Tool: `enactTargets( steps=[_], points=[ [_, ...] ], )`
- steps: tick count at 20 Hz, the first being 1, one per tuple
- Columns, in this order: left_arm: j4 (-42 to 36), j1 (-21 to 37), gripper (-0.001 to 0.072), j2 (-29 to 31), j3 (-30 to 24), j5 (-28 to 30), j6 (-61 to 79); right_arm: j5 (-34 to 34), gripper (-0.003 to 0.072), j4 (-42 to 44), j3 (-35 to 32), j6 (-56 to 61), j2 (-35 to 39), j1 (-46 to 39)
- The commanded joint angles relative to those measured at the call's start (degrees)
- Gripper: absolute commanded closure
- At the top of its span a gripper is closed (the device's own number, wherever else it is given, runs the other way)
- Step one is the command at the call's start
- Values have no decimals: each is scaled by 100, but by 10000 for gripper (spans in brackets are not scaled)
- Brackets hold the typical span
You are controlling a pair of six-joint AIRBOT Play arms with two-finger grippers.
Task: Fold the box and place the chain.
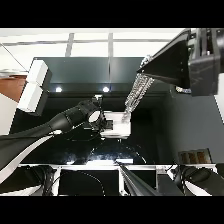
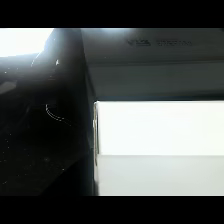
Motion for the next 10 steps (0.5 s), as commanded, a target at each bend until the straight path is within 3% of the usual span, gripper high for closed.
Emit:
enactTargets(
  steps=[1, 6, 10],
  points=[
    [4, -4, 681, -2, 4, 2, 2, 33, 668, -260, -68, -2, -37, 31],
    [4, -4, 681, -2, 4, 4, 0, -328, 666, -562, -951, 31, -42, 42],
    [2, -4, 681, -2, 4, -2, 0, 44, 666, -551, -2065, 39, -42, 157]
  ],
)
